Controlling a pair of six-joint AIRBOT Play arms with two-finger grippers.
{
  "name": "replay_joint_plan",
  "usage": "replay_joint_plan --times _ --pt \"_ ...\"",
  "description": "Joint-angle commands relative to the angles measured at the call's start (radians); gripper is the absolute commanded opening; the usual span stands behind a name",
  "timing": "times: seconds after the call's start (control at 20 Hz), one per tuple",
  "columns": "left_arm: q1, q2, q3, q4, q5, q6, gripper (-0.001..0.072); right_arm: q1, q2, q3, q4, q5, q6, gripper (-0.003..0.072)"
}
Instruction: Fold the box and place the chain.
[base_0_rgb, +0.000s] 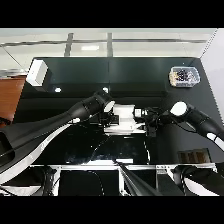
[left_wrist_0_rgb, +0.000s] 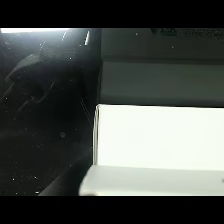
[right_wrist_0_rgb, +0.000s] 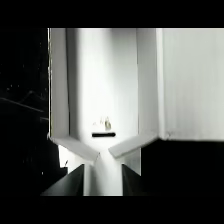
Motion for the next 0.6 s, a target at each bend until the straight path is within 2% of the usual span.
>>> replay_joint_plan --times 0.0,0.3,0.4,0.45,0.5,0.55 --pt "0.000 0.000 0.000 -0.001 0.005 -0.001 0.0026 0.037 -0.025 0.000 0.089 -0.050 -0.054 0.0187" --pt "0.000 0.000 0.000 -0.001 0.005 -0.001 0.0026 0.075 -0.089 0.000 0.253 -0.079 -0.050 0.0191" --pt "0.000 0.000 0.000 -0.001 0.005 -0.001 0.0026 0.074 -0.092 0.000 0.264 -0.082 -0.015 0.0449" --pt "0.000 0.000 0.000 -0.001 0.005 -0.001 0.0026 0.074 -0.092 0.000 0.257 -0.073 0.004 0.0279" --pt "0.000 0.000 0.000 -0.002 0.005 -0.001 0.0026 0.074 -0.092 0.000 0.244 -0.073 0.037 0.0210" --pt "0.000 0.000 0.000 -0.001 0.003 -0.001 0.0026 0.074 -0.091 0.000 0.238 -0.076 0.069 0.0374"
